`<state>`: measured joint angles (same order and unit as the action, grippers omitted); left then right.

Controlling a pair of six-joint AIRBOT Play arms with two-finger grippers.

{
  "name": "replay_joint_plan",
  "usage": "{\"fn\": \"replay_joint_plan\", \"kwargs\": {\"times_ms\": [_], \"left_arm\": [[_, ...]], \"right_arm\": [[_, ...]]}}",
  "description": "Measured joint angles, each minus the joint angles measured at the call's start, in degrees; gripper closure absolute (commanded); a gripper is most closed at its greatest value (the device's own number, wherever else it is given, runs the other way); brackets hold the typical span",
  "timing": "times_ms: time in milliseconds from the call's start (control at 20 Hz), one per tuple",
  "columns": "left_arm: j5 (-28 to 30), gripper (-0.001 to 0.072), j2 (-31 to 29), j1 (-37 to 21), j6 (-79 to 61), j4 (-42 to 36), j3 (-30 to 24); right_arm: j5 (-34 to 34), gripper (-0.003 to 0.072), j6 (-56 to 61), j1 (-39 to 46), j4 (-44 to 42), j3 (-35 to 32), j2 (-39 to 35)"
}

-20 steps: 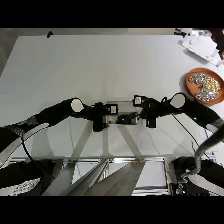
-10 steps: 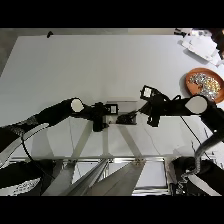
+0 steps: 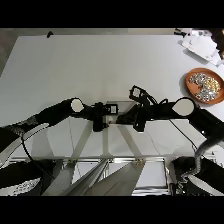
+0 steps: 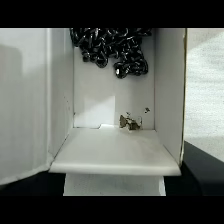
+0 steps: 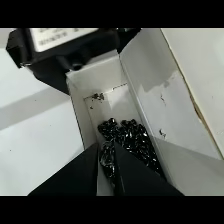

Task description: Fold the box and place the chain.

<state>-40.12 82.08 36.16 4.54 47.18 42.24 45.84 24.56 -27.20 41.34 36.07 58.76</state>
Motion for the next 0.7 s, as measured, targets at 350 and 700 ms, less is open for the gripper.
{"fn": "replay_joint_plan", "kwargs": {"times_ms": [350,700], "left_arm": [[0.0,0.0696,0.0,0.0,0.0,0.0,0.0],[0.0,0.0696,0.0,0.0,0.0,0.0,0.0]], "right_arm": [[-4.13,0.0495,4.42,0.13,-4.94,0.13,3.1],[4.76,0.0571,24.96,15.04,16.13,4.52,-4.26]]}}
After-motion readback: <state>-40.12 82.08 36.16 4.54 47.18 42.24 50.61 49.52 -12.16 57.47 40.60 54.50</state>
